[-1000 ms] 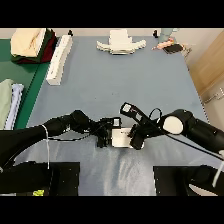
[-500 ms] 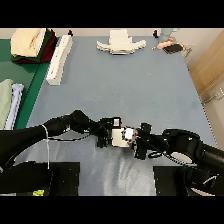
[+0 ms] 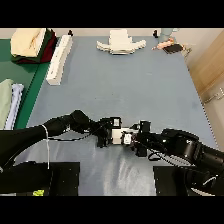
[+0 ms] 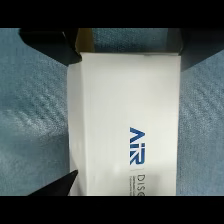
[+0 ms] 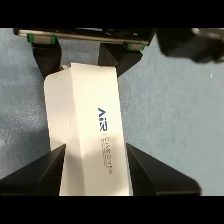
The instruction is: Fold the box.
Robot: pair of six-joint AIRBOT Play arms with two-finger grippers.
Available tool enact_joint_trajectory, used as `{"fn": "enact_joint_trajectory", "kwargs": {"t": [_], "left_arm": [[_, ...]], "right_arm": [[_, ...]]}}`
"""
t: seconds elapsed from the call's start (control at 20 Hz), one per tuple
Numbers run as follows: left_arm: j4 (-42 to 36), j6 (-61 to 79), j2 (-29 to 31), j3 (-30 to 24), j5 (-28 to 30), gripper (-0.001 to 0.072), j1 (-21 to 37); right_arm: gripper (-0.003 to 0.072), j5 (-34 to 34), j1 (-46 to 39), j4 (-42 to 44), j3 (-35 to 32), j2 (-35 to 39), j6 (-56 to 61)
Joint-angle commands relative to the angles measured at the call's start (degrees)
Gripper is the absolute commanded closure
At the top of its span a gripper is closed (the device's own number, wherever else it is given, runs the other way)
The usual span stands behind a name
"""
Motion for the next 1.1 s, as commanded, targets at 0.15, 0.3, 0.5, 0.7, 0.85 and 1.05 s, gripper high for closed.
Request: {"fn": "enact_joint_trajectory", "kwargs": {"t": [0.15, 0.3, 0.5, 0.7, 0.85, 1.05], "left_arm": [[0.1, 0.1, 0.0, 0.0, 0.0, 0.0245, 0.0], [0.1, 0.1, 0.0, 0.0, 0.0, 0.0245, 0.0], [0.1, 0.1, 0.0, 0.0, 0.0, 0.0245, 0.0], [0.1, 0.1, 0.0, 0.0, 0.0, 0.0245, 0.0], [0.1, 0.1, 0.0, 0.0, 0.0, 0.0245, 0.0], [0.1, 0.1, 0.0, 0.0, 0.0, 0.0245, 0.0]], "right_arm": [[0.0099, -0.8, 0.0, -3.3, 1.9, 0.1, -1.3], [0.0099, -0.8, 0.0, -4.1, 2.9, 0.1, -1.3], [0.0099, -0.8, 0.0, -4.3, 3.3, 0.1, -1.3], [0.0101, -1.6, 0.0, -7.8, 3.3, 0.1, -1.0], [0.0106, -1.7, 0.0, -8.7, 4.0, 0.0, -1.0], [0.0171, -1.5, 0.0, -7.9, 3.9, -0.5, -1.0]]}}
